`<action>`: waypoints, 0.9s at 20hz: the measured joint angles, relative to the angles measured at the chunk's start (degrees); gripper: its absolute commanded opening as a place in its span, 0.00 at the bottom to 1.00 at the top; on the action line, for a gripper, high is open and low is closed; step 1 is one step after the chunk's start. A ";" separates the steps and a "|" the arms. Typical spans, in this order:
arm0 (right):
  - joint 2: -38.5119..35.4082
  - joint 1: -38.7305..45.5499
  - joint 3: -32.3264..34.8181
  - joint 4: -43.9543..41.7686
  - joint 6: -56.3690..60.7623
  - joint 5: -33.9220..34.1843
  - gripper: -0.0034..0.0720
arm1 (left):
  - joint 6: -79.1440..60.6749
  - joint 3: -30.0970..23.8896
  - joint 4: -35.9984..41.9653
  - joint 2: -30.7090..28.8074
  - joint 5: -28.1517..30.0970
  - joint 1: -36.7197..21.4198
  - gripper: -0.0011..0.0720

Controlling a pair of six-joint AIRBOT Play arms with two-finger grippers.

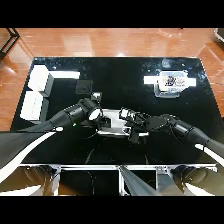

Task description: Fold the box and place the chain.

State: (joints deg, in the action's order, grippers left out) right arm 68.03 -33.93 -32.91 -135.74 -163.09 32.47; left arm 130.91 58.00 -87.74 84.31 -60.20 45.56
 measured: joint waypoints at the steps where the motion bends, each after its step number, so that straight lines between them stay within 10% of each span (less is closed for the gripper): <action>1: 0.07 -0.04 0.00 -0.07 0.02 -0.07 0.53 | 0.02 0.00 0.00 0.00 0.00 0.00 0.04; 7: 0.20 -0.15 0.00 -0.26 0.04 -0.33 0.45 | 0.02 0.00 0.00 0.00 -0.02 0.00 0.04; 9: 0.20 -0.15 0.00 -0.28 0.04 -0.39 0.22 | 0.02 0.00 0.02 0.00 -0.02 0.00 0.04; 14: 0.07 0.42 0.00 0.59 1.88 -0.13 0.08 | 0.09 0.00 0.02 0.02 -0.02 0.00 0.04; 18: -2.16 3.72 0.00 2.32 7.98 3.96 0.08 | 1.11 0.00 0.02 0.13 0.07 -0.04 0.04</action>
State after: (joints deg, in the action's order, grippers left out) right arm 65.87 -30.22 -32.91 -133.43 -155.11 36.42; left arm 132.03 58.00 -87.72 84.44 -60.14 45.52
